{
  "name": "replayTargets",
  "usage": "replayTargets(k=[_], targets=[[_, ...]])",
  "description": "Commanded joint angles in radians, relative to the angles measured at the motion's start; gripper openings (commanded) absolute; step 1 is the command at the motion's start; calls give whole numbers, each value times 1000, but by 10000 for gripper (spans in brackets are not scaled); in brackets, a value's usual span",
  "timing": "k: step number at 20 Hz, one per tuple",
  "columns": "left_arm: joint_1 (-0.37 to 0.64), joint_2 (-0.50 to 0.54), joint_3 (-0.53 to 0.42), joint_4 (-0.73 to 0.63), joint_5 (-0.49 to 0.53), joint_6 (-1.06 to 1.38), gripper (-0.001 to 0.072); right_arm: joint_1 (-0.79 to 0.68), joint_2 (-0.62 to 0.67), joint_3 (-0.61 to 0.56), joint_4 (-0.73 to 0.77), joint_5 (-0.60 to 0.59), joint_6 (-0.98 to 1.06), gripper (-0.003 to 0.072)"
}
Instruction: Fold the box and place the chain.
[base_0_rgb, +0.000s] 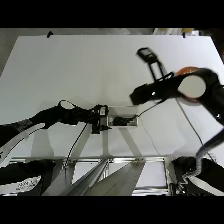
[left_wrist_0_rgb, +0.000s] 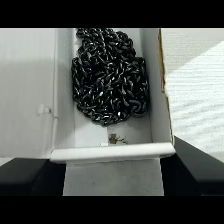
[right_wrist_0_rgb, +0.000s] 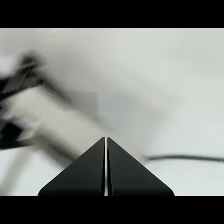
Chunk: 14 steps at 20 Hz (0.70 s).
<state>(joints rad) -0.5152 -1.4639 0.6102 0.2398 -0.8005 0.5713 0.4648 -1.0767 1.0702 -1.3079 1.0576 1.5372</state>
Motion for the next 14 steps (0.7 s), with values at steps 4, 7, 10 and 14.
replayTargets(k=[4,7,10,14], targets=[[0,1,1,0,0,0,250,-287,-203,14,-207,134,7,183],[0,1,1,0,0,0,250,-342,-299,14,-207,132,6,362],[0,1,1,0,0,0,250,-342,-364,10,-200,110,8,361],[0,1,1,0,0,0,250,-341,-438,10,-198,104,45,357]])
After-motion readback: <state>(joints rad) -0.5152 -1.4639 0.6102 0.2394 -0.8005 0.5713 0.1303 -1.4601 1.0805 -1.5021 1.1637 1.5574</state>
